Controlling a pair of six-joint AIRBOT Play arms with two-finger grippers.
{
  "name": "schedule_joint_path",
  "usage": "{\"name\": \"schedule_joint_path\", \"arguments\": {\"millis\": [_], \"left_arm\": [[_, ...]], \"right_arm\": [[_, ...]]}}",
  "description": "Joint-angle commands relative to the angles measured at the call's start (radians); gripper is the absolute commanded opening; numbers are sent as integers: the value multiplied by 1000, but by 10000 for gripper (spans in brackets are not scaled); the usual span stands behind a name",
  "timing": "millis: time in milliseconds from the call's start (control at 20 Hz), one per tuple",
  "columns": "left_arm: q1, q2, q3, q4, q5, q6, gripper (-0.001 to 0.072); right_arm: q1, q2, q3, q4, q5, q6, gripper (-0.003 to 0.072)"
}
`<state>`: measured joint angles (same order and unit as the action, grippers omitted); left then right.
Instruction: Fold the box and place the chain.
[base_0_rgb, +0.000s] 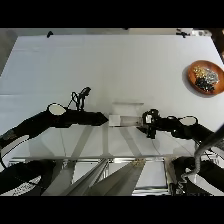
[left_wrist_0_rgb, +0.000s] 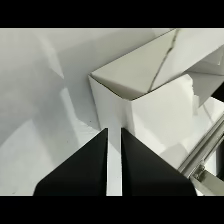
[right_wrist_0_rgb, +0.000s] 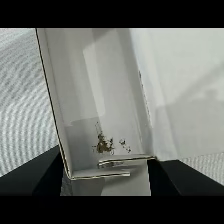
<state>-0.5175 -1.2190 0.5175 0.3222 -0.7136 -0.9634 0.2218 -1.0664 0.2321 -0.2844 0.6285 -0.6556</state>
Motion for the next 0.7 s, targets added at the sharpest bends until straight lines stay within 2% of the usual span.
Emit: {"name": "schedule_joint_path", "arguments": {"millis": [0, 150, 600, 650], "left_arm": [[-2, 37, 1, 0, -1, 2, 101], [-3, 37, 1, 0, -3, 2, 157], [-58, 36, 2, 4, 15, 2, 162], [-64, 36, 3, 5, 13, 2, 231]], "right_arm": [[0, 0, 0, 0, 0, 0, 403], [0, 0, 0, 0, 0, 0, 403], [0, 0, 0, 0, 0, 0, 403], [0, 0, 0, 0, 0, 0, 403]]}}
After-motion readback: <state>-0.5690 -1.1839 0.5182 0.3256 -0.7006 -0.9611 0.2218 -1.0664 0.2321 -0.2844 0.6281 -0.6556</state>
